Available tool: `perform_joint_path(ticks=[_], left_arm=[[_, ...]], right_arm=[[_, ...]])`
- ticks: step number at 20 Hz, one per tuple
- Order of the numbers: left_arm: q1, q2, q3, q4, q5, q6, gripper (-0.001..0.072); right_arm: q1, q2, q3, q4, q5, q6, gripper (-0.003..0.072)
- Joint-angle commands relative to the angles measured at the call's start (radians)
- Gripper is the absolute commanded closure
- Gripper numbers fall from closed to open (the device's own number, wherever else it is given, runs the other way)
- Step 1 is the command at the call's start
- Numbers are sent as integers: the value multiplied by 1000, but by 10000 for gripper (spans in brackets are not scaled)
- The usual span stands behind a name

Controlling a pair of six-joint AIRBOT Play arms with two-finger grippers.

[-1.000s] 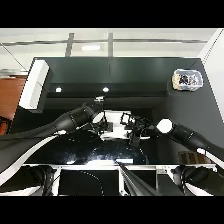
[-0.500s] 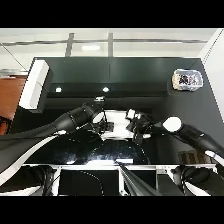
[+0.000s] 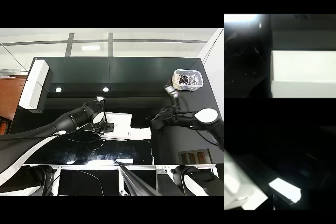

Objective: Fold the box and place the chain.

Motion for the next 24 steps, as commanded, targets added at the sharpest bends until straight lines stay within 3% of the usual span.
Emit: perform_joint_path(ticks=[1,4,9,15,16,17,18,19,20,24], left_arm=[[2,0,0,1,1,-1,676],[1,0,0,1,2,-1,677],[1,0,0,1,2,-1,676],[1,0,0,1,1,-1,676],[1,0,0,1,1,-1,677],[1,0,0,1,1,-1,676],[1,0,0,1,1,-1,676],[1,0,0,0,1,-1,676],[1,0,0,0,1,-1,677],[1,0,0,1,1,-1,676]], right_arm=[[-184,3,-8,-194,60,584,639],[-198,-51,-16,-190,100,616,640],[-100,-275,-16,-84,159,566,639],[68,-367,-16,223,164,316,634],[71,-366,-16,253,181,288,524],[71,-366,-15,275,203,266,353],[71,-366,-6,276,225,248,233],[71,-366,5,277,252,235,168],[71,-365,20,277,279,227,120],[98,-365,70,272,312,215,120]])
